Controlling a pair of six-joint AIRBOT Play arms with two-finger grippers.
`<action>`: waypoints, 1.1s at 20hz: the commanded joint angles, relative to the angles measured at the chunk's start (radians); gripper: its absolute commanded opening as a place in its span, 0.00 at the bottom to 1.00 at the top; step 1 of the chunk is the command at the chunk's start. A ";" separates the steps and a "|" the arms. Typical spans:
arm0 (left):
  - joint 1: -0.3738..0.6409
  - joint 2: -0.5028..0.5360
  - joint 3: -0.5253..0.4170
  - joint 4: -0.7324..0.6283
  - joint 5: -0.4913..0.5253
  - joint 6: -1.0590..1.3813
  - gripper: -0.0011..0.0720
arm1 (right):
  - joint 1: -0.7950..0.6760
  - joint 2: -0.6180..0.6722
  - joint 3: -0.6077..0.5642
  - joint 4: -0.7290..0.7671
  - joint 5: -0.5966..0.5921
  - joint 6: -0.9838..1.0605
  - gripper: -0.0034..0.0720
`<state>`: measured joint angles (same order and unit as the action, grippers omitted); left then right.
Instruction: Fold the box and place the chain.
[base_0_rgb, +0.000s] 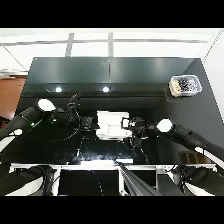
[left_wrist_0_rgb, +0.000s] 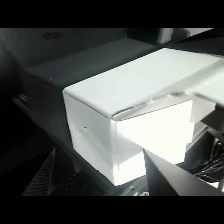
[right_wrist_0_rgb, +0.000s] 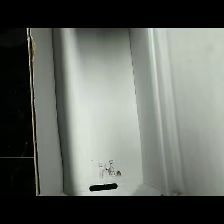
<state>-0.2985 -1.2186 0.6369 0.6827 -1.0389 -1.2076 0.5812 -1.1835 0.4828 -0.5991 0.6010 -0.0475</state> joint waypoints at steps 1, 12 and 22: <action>-0.022 0.007 0.001 0.061 0.018 -0.078 0.89 | 0.000 0.000 0.000 0.000 0.000 0.000 0.76; -0.282 0.007 0.016 0.340 0.261 -0.509 0.87 | 0.000 0.000 0.000 0.000 0.000 0.000 0.76; -0.483 -0.004 0.154 0.793 0.168 -0.983 0.50 | 0.000 0.000 0.000 0.000 -0.001 0.000 0.76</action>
<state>-0.7353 -1.2194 0.7635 1.3655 -0.8501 -2.0632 0.5812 -1.1835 0.4828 -0.5995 0.6003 -0.0471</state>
